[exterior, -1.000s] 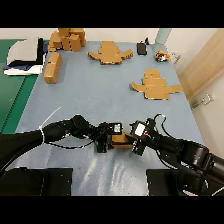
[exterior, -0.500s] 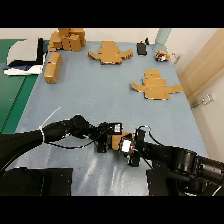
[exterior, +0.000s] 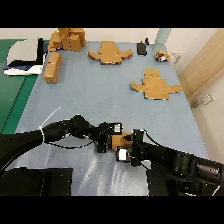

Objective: Fold the box.

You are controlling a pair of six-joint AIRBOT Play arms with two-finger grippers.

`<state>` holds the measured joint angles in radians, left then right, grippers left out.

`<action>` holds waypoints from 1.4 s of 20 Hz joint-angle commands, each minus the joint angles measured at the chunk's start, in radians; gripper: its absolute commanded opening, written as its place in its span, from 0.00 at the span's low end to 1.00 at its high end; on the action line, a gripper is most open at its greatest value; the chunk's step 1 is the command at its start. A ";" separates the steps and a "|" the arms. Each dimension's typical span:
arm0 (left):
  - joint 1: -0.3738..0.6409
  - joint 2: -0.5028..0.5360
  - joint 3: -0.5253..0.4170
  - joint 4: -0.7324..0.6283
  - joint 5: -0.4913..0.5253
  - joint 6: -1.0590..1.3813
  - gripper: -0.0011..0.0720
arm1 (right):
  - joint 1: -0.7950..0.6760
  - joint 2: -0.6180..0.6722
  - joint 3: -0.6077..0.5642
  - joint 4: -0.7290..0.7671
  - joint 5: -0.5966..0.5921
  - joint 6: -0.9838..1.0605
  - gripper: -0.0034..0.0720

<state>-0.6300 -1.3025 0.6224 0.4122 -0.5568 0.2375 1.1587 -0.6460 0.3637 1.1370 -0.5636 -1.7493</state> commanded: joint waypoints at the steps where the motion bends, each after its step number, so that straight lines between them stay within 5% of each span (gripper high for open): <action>1: 0.000 0.000 0.000 0.000 0.000 0.000 0.65 | 0.013 -0.003 -0.001 0.012 -0.003 -0.006 0.59; 6: 0.000 0.000 0.000 0.000 0.000 0.000 0.65 | 0.015 -0.052 -0.002 0.010 -0.005 -0.006 0.59; 8: 0.000 0.000 0.000 0.000 0.000 0.000 0.65 | 0.015 -0.072 -0.002 -0.011 -0.006 -0.006 0.70; 16: 0.000 0.000 0.000 0.000 0.000 0.000 0.65 | 0.015 -0.078 -0.002 -0.068 -0.007 -0.006 0.68; 21: 0.000 0.000 0.000 0.000 0.000 0.000 0.65 | 0.015 -0.078 -0.002 -0.066 -0.007 -0.006 0.44; 25: 0.000 0.000 0.000 0.000 0.000 0.000 0.65 | 0.015 -0.078 -0.002 -0.062 -0.007 -0.006 0.39; 28: 0.000 0.000 0.000 0.000 0.000 0.000 0.65 | 0.015 -0.076 -0.001 -0.063 -0.005 -0.006 0.25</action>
